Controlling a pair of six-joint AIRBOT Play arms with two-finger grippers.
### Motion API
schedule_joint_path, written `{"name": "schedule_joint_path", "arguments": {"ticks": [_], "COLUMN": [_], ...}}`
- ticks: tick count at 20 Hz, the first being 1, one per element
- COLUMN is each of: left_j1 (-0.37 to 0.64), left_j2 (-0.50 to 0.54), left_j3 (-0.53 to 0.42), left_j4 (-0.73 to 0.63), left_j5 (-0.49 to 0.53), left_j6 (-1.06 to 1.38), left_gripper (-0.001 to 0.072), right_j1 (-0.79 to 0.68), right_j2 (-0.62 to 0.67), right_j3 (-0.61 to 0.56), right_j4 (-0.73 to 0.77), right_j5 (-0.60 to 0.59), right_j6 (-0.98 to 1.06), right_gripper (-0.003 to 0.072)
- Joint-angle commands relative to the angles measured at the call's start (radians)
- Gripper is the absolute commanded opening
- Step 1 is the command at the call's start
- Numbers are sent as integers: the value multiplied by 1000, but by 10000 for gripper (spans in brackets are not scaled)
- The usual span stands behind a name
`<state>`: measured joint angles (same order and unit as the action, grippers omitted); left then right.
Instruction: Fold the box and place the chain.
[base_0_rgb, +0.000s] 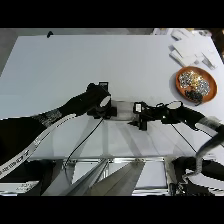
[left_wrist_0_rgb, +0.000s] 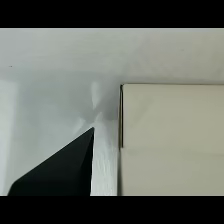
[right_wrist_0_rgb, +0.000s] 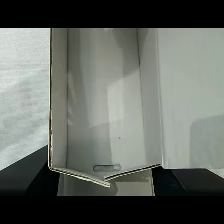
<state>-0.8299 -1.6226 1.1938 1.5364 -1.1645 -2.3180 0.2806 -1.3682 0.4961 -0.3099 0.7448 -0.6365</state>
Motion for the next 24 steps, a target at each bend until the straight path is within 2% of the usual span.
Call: {"name": "schedule_joint_path", "arguments": {"ticks": [1, 2, 4, 5, 9, 10, 11, 12, 13, 19, 24], "left_j1": [2, 4, 4, 4, 4, 4, 8, 15, 23, 101, 100], "left_j2": [-9, -9, -9, -9, -9, -8, -6, 1, 12, 97, 66], "left_j3": [1, 1, 1, 1, 1, 1, 1, 1, 1, 1, -2], "left_j4": [-25, -25, -28, -29, -29, -31, -38, -50, -57, -65, -95], "left_j5": [20, 19, 19, 21, 20, 19, 18, 14, 11, -25, -13], "left_j6": [96, 103, 120, 120, 119, 120, 129, 164, 197, 325, 372], "left_gripper": [235, 149, 72, 4, 8, 16, 69, 254, 338, 342, 341], "right_j1": [0, 0, 0, 0, 0, 0, 0, 0, 0, 0, 0], "right_j2": [1, 1, 1, 1, 1, 1, 1, 1, 1, 1, 1], "right_j3": [0, 0, 0, 0, 0, 0, 0, 0, 0, 0, 0], "right_j4": [0, 0, 0, 0, 0, 0, 0, 0, 0, 0, 0], "right_j5": [0, 0, 0, 0, 0, 0, 0, 0, 0, 0, 0], "right_j6": [0, 0, 0, 0, 0, 0, 0, 0, 0, 0, 0], "right_gripper": [379, 379, 379, 379, 379, 379, 379, 379, 379, 379, 379]}}
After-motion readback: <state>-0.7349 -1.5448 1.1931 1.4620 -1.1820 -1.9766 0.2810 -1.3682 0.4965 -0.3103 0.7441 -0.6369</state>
